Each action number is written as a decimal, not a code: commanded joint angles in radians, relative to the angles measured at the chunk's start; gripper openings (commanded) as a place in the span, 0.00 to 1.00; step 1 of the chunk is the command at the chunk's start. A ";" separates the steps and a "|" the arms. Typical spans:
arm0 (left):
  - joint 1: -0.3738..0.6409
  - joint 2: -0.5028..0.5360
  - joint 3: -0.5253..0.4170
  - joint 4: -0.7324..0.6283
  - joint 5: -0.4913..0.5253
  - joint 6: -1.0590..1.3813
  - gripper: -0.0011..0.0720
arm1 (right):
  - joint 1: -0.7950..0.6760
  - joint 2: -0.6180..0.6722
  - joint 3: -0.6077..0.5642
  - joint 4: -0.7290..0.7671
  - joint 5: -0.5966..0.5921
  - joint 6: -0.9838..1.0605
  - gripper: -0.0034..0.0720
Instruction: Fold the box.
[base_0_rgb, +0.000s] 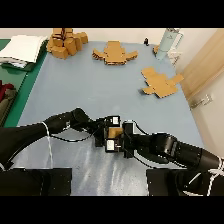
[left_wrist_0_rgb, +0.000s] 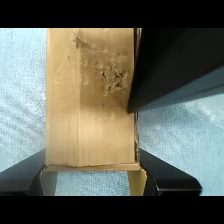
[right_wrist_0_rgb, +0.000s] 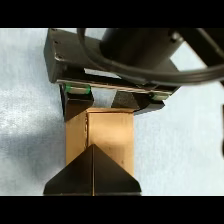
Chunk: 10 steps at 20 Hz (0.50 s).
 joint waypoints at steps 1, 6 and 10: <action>0.000 0.000 0.001 0.000 0.000 0.000 0.72 | -0.001 -0.016 0.000 0.002 0.000 0.000 0.05; 0.000 0.000 0.001 0.000 0.001 0.000 0.72 | 0.000 -0.011 0.000 -0.006 0.001 0.000 0.05; 0.000 0.000 0.001 0.000 0.000 0.000 0.72 | -0.003 0.066 0.000 -0.027 -0.009 0.005 0.05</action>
